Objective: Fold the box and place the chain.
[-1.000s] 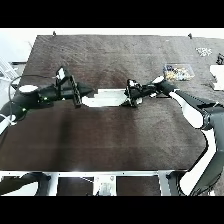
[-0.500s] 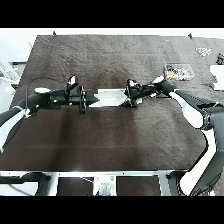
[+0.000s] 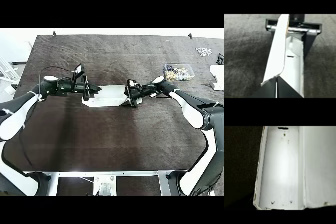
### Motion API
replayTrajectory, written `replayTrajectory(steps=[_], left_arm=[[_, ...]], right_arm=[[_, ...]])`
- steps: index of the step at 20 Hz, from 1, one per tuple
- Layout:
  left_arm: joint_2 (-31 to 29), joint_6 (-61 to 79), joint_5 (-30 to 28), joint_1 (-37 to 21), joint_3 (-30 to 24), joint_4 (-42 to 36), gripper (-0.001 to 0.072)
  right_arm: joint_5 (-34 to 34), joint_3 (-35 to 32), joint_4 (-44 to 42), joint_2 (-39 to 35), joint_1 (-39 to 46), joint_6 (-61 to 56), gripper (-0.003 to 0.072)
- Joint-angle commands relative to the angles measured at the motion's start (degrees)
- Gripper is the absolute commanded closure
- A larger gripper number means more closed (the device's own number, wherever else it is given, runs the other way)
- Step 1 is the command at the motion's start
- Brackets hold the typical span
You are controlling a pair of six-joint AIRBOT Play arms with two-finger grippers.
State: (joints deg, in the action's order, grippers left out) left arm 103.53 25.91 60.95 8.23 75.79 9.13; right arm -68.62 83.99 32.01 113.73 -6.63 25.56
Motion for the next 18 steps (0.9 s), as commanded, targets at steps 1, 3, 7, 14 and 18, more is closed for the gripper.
replayTrajectory(steps=[1,3,7,14,18], left_arm=[[4.02,-1.66,-2.27,0.04,4.87,0.17,0.0691],[4.66,-1.99,-4.09,0.02,5.22,0.31,0.0691],[6.03,-4.04,-5.16,0.04,5.22,1.25,0.0691],[8.37,-4.98,-5.95,0.04,5.22,2.19,0.0691],[8.37,-4.85,-5.86,0.04,5.22,2.19,0.0691]], right_arm=[[-0.02,0.02,0.0,0.02,-0.07,-0.02,0.0119],[-0.02,0.02,0.0,0.02,-0.07,-0.02,0.0119],[-0.02,0.02,0.0,0.02,-0.07,-0.02,0.0119],[-0.02,0.02,0.0,0.02,-0.07,-0.02,0.0119],[-0.02,0.02,0.0,0.02,-0.07,-0.02,0.0119]])
